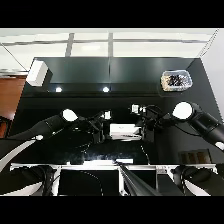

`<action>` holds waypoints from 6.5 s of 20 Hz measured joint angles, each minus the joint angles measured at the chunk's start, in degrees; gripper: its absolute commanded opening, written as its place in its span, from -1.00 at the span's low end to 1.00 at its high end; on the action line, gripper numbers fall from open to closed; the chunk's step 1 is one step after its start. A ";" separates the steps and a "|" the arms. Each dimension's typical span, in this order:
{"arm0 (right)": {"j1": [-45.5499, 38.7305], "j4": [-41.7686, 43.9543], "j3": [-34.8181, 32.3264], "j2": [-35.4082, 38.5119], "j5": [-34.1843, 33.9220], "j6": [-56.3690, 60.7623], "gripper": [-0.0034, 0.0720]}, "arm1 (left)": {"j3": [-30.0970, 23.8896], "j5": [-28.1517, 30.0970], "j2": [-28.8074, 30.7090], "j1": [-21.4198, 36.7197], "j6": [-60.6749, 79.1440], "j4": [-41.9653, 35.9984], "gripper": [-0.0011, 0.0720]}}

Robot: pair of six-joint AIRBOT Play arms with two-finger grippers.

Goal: Fold the box and place the chain.

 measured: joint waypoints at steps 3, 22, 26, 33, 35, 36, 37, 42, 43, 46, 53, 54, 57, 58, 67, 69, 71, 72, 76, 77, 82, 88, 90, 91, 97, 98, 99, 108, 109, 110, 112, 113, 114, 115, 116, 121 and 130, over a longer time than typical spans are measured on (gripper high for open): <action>0.00 0.00 -0.04 0.00 0.17 0.00 0.05 | 0.00 0.00 0.00 0.00 -0.02 0.00 -0.07; 0.00 0.76 -1.29 0.00 1.16 1.70 0.15 | 0.00 -0.04 0.00 0.00 0.00 0.07 -0.07; 0.00 0.72 -1.49 0.00 1.22 2.69 0.15 | 0.00 -0.04 0.00 0.00 -0.02 0.07 -0.07; -0.02 0.13 -1.11 1.53 2.38 7.98 0.14 | 0.00 -0.07 -0.02 0.00 -0.22 -0.11 -0.07; -0.39 0.33 -0.76 2.56 2.23 9.86 0.14 | 0.00 -0.07 -0.02 0.00 -0.20 -0.09 -0.07; -0.81 0.33 -0.42 3.21 2.23 11.08 0.13 | 0.00 -0.04 0.00 0.00 -0.20 -0.09 -0.07; -1.36 0.39 0.02 3.87 2.23 12.33 0.10 | 0.00 -0.04 -0.02 0.00 -0.20 -0.09 -0.07; -6.47 3.10 1.09 6.60 4.15 26.40 -0.89 | 0.00 -0.04 0.00 0.00 -0.15 -0.04 -0.07; -7.28 4.37 0.28 6.75 4.44 30.03 -0.89 | 0.00 -0.04 0.00 0.00 -0.13 -0.04 -0.07; -8.00 14.10 -3.89 6.60 4.24 37.44 -0.89 | 0.00 -0.04 0.00 0.00 -0.09 -0.02 -0.07; -2.58 31.80 -8.20 0.04 -3.26 42.14 -0.88 | 0.00 -0.04 0.00 0.00 -0.04 -0.02 -0.07; -2.21 32.26 -8.33 -0.92 -3.93 42.32 -0.89 | 0.00 -0.02 -0.02 0.00 -0.04 -0.02 -0.07; -1.60 32.63 -8.57 -3.54 -5.70 42.66 -0.89 | 0.00 -0.02 -0.02 0.00 -0.04 -0.02 -0.05; -1.46 32.59 -8.59 -4.37 -6.21 42.69 -0.89 | 0.00 -0.02 0.00 0.00 -0.04 -0.02 -0.05; -1.22 31.01 -8.68 -7.67 -7.34 42.80 -0.89 | 0.00 -0.02 0.00 0.00 0.00 0.04 -0.01; -1.22 30.42 -8.66 -7.78 -7.65 42.84 -0.88 | 0.00 -0.02 0.00 0.00 -0.02 0.04 -0.01; -1.22 29.57 -8.63 -7.85 -8.04 42.88 -0.88 | 0.00 -0.02 0.00 0.00 -0.07 0.02 -0.01; -1.20 29.18 -8.63 -7.91 -8.09 42.88 -0.89 | 0.00 -0.02 -0.02 0.00 -0.11 0.00 -0.01; -1.16 28.11 -8.63 -7.91 -8.50 42.88 -0.88 | 0.00 -0.02 -0.02 -0.02 -0.15 -0.04 -0.01; -1.16 28.00 -8.68 -7.91 -8.66 42.88 -0.89 | 0.00 -0.02 -0.02 -0.02 -0.15 -0.04 -0.01; -1.16 27.56 -8.68 -7.91 -9.33 42.88 -0.88 | 0.00 0.00 -0.04 -0.02 -0.13 -0.07 -0.01; -2.97 26.47 -7.74 -7.21 -6.78 42.21 -0.89 | 0.00 0.02 -0.04 -0.02 -0.13 -0.07 -0.01; -5.88 25.90 -7.02 -5.44 -2.34 41.83 -0.89 | 0.00 -0.02 -0.04 0.00 -0.11 -0.04 -0.01; -7.69 26.62 -6.69 -4.17 0.20 41.62 -0.88 | 0.00 -0.02 -0.02 0.00 -0.11 -0.02 -0.01; -13.90 24.28 -7.61 -0.94 7.45 41.51 -0.89 | 0.00 -0.02 -0.02 0.00 -0.07 -0.02 -0.01; -14.21 23.61 -8.37 -0.81 7.10 41.51 -0.89 | 0.00 -0.02 -0.02 0.00 -0.07 -0.02 -0.01; -14.43 22.84 -9.20 -0.70 6.64 41.53 -0.89 | 0.00 -0.02 -0.02 0.00 -0.07 0.00 -0.01; -14.93 20.35 -12.90 -0.44 2.14 41.59 -0.88 | 0.00 -0.04 -0.02 0.00 0.02 0.02 -0.01; -14.93 20.26 -12.94 -0.42 1.95 41.62 -0.89 | 0.00 -0.04 -0.02 0.00 0.00 0.02 -0.01; -14.93 20.15 -13.05 -0.42 1.77 41.68 -0.89 | 0.00 -0.04 -0.02 0.00 0.00 0.02 -0.01; -14.93 19.74 -13.07 -0.42 1.60 42.12 -0.89 | 0.00 -0.04 -0.02 0.00 0.00 0.02 -0.01; -14.93 19.56 -13.05 -0.39 1.60 42.29 -0.89 | 0.00 -0.04 -0.02 0.00 -0.02 0.02 -0.01; -14.93 19.41 -12.81 -0.42 1.81 42.32 -0.89 | 0.00 -0.04 -0.02 0.00 -0.02 0.02 0.00; -14.93 19.21 -12.37 -0.42 2.38 42.32 -0.89 | 0.00 -0.04 0.00 0.00 -0.09 0.00 0.01; -14.95 18.82 -11.54 -0.39 3.69 42.27 -0.89 | 0.00 -0.04 0.07 0.00 -0.17 0.00 0.03; -16.79 20.39 -3.58 2.54 13.42 41.55 -0.88 | 0.00 -0.61 2.69 0.76 -1.16 0.33 0.97; -36.33 16.20 4.26 10.38 20.41 41.24 -0.89 | 0.83 -5.55 13.51 0.42 -15.30 15.87 0.96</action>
